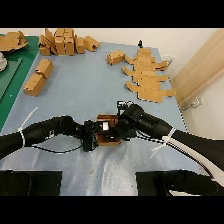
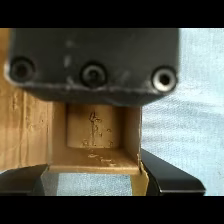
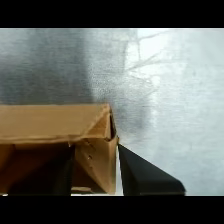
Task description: Fold the box.
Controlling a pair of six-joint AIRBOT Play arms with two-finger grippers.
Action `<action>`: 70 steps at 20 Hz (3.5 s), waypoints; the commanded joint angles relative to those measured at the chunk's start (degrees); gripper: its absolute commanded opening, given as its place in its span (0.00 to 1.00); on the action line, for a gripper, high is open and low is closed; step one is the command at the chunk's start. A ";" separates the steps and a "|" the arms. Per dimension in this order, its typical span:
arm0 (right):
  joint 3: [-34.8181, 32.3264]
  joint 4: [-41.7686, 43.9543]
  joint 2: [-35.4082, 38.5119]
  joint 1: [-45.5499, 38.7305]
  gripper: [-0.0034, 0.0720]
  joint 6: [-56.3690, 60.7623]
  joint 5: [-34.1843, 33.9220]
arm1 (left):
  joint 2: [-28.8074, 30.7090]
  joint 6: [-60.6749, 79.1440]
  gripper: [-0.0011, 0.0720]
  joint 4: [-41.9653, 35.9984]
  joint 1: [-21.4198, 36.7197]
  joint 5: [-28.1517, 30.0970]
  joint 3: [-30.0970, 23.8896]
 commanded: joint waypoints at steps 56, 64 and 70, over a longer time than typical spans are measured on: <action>4.85 -8.11 1.92 1.53 0.60 2.38 -7.26 | 0.04 0.02 0.66 0.02 0.00 0.02 0.00; 4.87 -8.96 1.92 1.51 0.41 2.36 -7.23 | 0.04 0.00 0.66 0.02 -0.02 0.00 0.00; 4.87 -9.73 1.95 1.51 0.14 2.38 -7.72 | 0.04 0.00 0.66 0.02 -0.02 0.00 0.00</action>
